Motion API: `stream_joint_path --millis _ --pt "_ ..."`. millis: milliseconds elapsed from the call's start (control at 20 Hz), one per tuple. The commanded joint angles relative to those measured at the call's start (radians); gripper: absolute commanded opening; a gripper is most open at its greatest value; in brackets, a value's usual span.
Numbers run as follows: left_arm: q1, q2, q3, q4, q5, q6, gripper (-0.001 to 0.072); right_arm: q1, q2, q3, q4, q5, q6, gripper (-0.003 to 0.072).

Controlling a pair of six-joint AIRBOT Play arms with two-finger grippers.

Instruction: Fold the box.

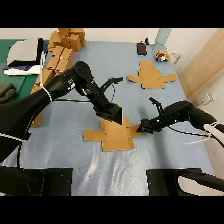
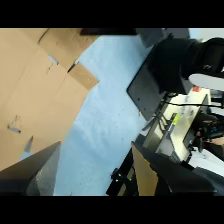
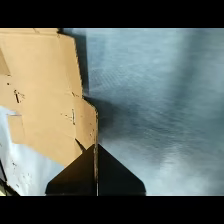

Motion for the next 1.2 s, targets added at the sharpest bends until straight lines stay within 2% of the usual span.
stream_joint_path --millis 0,300,550,800,1050,1100,1150 --pt "0.062 0.000 -0.010 -0.062 0.006 0.052 0.0651 0.052 0.034 -0.034 0.031 0.048 -0.077 0.0003" --pt "0.246 0.000 -0.127 -0.061 0.040 0.066 0.0652 0.169 0.272 -0.185 0.026 0.265 -0.115 0.0003" --pt "0.370 -0.001 -0.219 0.014 0.132 0.077 0.0652 0.204 0.362 -0.267 0.018 0.307 -0.114 0.0003" --pt "0.335 -0.077 -0.231 -0.047 0.267 0.167 0.0650 0.204 0.374 -0.269 0.020 0.304 -0.115 0.0003" --pt "0.280 -0.201 -0.231 -0.203 0.250 0.264 0.0649 0.204 0.390 -0.269 0.025 0.298 -0.115 0.0003" --pt "0.270 -0.213 -0.231 -0.231 0.240 0.296 0.0590 0.204 0.390 -0.269 0.024 0.298 -0.115 0.0003" --pt "0.261 -0.221 -0.231 -0.252 0.226 0.335 0.0449 0.204 0.390 -0.269 0.024 0.298 -0.114 0.0003"
